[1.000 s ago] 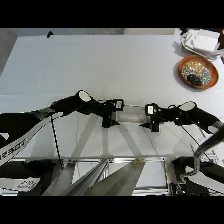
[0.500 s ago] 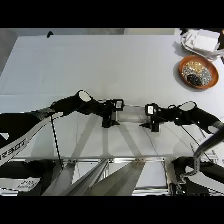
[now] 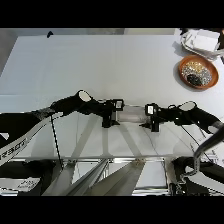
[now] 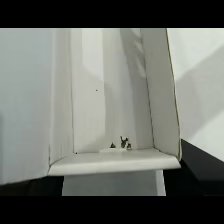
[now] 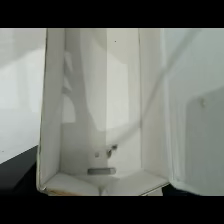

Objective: Fold the box and place the chain.

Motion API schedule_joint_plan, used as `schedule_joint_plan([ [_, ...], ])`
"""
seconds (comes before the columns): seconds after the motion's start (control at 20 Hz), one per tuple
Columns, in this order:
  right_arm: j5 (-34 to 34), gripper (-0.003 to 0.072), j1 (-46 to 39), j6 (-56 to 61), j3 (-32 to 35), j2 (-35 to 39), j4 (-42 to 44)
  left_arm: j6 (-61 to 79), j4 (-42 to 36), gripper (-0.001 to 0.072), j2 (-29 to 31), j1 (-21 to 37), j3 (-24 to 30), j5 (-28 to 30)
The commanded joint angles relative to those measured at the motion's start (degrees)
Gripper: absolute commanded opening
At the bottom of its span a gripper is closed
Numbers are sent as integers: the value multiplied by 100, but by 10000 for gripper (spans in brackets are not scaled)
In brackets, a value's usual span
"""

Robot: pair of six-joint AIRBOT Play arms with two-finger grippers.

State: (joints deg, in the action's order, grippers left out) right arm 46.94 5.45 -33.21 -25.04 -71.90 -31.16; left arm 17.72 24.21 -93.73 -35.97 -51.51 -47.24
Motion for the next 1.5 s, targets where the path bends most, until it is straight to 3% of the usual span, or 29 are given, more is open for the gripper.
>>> schedule_joint_plan([
  [0.0, 7, 700, -7, 44, -7, 181, -9, 26, 70, 271, 0, 2, 0, -11],
  [0.2, -155, 701, -31, 920, -7, 555, -577, 26, 68, 271, 0, 2, 0, -11],
  [0.35, 48, 700, -317, 1932, -7, 597, -1368, 26, 68, 271, 0, 2, 0, -11],
  [0.55, 348, 700, -852, 2465, -15, 754, -1816, 26, 68, 271, 0, 2, 0, -11],
  [0.8, 496, 685, -1410, 2597, -20, 1856, -2142, 26, 68, 271, 0, 2, 0, -13],
  [0.85, 549, 638, -1421, 2632, -17, 2122, -2013, 26, 68, 271, 0, 2, 0, -11],
  [0.9, 778, 522, -1421, 2732, -17, 2284, -1620, 26, 68, 271, 0, 2, 0, -11],
  [1.0, 1392, 107, -1309, 2402, -17, 2424, -555, 26, 68, 271, 0, 2, 0, -15],
  [1.05, 1683, 19, -1176, 2273, -17, 2411, -173, 26, 70, 271, 0, 2, 0, -9],
  [1.2, 1611, 18, -492, 2240, -17, 2330, 212, 26, 68, 271, 0, 2, 0, -13],
  [1.3, 785, 18, 98, 2240, -17, 2199, 369, 26, 70, 271, 0, 2, 0, -11],
  [1.45, -1016, 18, 820, 2389, -17, 1904, 625, 26, 68, 271, 0, 2, 0, -11],
])
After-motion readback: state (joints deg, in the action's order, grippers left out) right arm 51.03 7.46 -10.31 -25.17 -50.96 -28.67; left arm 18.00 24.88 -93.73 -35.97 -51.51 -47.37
